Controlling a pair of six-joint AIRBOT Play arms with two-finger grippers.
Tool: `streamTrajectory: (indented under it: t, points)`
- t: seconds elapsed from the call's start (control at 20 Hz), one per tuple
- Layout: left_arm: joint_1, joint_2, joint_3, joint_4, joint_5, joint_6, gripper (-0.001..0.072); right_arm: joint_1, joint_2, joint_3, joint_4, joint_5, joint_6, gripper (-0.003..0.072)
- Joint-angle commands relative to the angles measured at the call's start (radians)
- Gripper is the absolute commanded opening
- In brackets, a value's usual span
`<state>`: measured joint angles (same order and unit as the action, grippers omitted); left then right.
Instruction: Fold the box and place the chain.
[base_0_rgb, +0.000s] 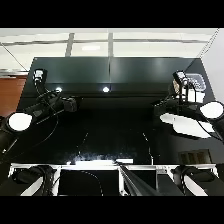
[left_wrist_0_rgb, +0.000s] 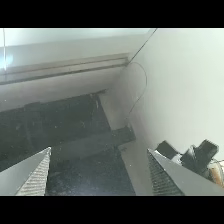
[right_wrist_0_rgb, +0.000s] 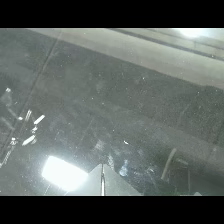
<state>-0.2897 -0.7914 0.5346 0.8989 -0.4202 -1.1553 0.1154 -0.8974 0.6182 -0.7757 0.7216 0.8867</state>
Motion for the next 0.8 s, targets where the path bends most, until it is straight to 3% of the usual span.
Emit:
streamTrajectory:
  t: [0.0,0.45,0.55,0.65,0.75]
  points:
    - [0.000,0.000,0.000,0.000,0.000,0.000,0.0711,0.001,0.000,0.000,0.000,0.002,0.000,0.0014]
    - [0.000,0.000,0.000,0.000,0.000,0.000,0.0712,-0.001,0.000,0.000,-0.014,-0.016,0.010,0.0014]
    - [0.000,0.000,0.000,0.000,0.000,0.000,0.0711,-0.027,0.000,0.017,-0.040,-0.093,0.151,0.0013]
    - [0.000,0.000,0.000,0.000,0.000,0.000,0.0711,-0.132,0.000,0.093,-0.237,-0.138,0.316,0.0014]
    - [-0.001,0.000,0.000,-0.010,0.006,-0.002,0.0711,-0.310,0.000,0.196,-0.507,-0.107,0.470,0.0014]
